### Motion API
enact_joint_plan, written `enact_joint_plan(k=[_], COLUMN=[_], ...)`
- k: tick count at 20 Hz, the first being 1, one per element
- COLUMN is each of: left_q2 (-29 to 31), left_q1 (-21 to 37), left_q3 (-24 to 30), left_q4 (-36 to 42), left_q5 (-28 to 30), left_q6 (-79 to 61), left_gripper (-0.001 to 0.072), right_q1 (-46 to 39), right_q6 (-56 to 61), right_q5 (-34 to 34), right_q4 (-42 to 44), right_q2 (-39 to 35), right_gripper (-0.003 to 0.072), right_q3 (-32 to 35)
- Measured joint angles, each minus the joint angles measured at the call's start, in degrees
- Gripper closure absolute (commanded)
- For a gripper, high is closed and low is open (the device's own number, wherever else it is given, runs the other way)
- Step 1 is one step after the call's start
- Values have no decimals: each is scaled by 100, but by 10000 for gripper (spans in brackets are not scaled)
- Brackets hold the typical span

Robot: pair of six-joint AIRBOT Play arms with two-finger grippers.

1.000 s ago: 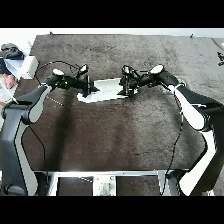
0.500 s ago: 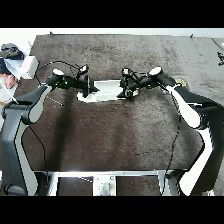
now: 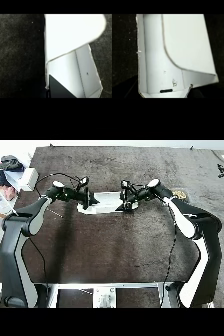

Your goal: Fold the box and place the chain.

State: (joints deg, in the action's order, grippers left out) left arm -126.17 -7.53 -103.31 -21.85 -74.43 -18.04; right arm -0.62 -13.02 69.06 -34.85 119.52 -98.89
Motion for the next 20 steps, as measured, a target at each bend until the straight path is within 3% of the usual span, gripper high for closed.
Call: enact_joint_plan(k=[10, 11, 17, 20], left_q2=[0, 0, 0, 0], left_q1=[-4, 2, 4, 4], left_q3=[0, 0, 0, 0], left_q4=[0, 0, 0, 0], left_q5=[-2, -2, -2, 0], left_q6=[0, 0, 0, 0], left_gripper=[698, 699, 698, 699], right_q1=[72, 92, 149, 157], right_q6=[-26, -42, -116, -120], right_q5=[33, 31, -4, -9], right_q4=[-63, -63, -59, -92], right_q2=[127, 131, 181, 188], right_gripper=[110, 143, 144, 202], right_q3=[-22, -22, -28, -28])
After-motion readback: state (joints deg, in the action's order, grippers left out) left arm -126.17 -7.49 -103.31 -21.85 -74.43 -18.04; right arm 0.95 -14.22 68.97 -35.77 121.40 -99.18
